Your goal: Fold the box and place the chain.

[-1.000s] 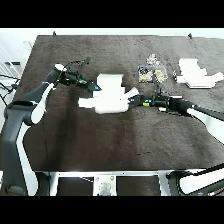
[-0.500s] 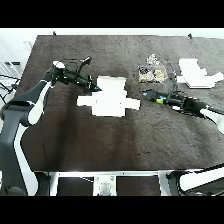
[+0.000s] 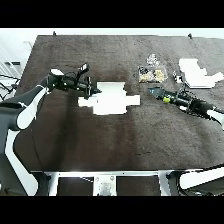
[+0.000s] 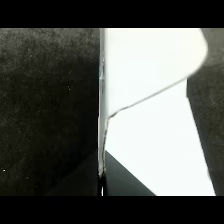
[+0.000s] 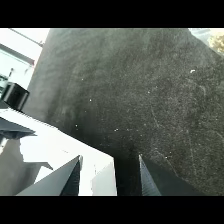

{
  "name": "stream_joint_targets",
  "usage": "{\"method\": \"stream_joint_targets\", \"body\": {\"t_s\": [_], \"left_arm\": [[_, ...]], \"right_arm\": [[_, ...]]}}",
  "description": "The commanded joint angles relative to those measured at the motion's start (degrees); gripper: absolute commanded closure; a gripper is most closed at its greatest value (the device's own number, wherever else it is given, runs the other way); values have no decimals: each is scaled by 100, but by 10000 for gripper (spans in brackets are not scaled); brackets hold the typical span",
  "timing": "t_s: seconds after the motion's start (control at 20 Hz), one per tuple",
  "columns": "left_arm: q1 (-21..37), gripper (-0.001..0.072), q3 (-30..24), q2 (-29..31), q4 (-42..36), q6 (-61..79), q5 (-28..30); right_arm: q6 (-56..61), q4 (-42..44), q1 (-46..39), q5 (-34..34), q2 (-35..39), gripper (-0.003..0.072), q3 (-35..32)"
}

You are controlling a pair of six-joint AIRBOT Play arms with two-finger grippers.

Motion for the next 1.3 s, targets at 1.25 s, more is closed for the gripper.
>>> {"method": "stream_joint_targets", "body": {"t_s": [1.25], "left_arm": [[-116, 688, -485, -186, -315, 1298, 409]], "right_arm": [[-2190, -295, 184, 179, 409, 269, 131]]}}
